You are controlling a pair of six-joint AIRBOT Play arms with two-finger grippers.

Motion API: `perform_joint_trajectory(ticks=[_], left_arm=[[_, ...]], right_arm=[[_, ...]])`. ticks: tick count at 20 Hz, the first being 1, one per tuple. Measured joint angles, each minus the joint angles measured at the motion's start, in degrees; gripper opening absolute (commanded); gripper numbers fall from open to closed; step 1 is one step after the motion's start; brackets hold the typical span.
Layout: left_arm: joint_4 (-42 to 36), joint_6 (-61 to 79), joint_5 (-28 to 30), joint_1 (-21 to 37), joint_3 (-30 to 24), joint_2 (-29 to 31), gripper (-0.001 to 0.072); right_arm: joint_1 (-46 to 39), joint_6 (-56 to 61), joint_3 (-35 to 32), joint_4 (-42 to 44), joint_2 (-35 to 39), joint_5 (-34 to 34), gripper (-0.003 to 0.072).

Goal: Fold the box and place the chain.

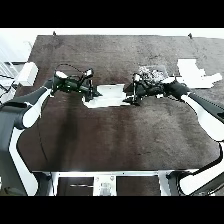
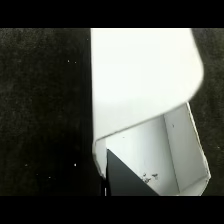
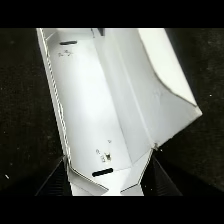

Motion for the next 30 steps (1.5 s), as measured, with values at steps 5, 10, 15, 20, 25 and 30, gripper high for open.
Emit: perform_joint_trajectory(ticks=[5,10,15,20,25,30], left_arm=[[0.0,0.0,0.0,0.0,0.0,0.0,0.0019],[0.0,0.0,0.0,0.0,0.0,0.0,0.0019],[0.0,0.0,0.1,0.0,0.0,0.0,0.0019],[0.0,0.0,0.0,-0.1,0.0,0.0,0.0019],[0.0,0.0,0.0,0.0,0.0,0.0,0.0019],[0.0,0.0,0.0,0.0,0.0,0.0,0.0019]], right_arm=[[-0.1,1.0,2.5,-2.6,-1.8,2.6,0.0621],[0.0,1.7,6.6,-3.4,-5.1,6.6,0.0621],[0.1,4.9,10.7,-4.9,-8.1,8.9,0.0621],[-0.7,7.3,12.1,-5.8,-8.6,9.2,0.0622],[-0.7,7.0,12.5,-5.4,-8.7,8.7,0.0669],[-0.2,4.4,13.2,-4.5,-9.0,7.8,0.0669]])
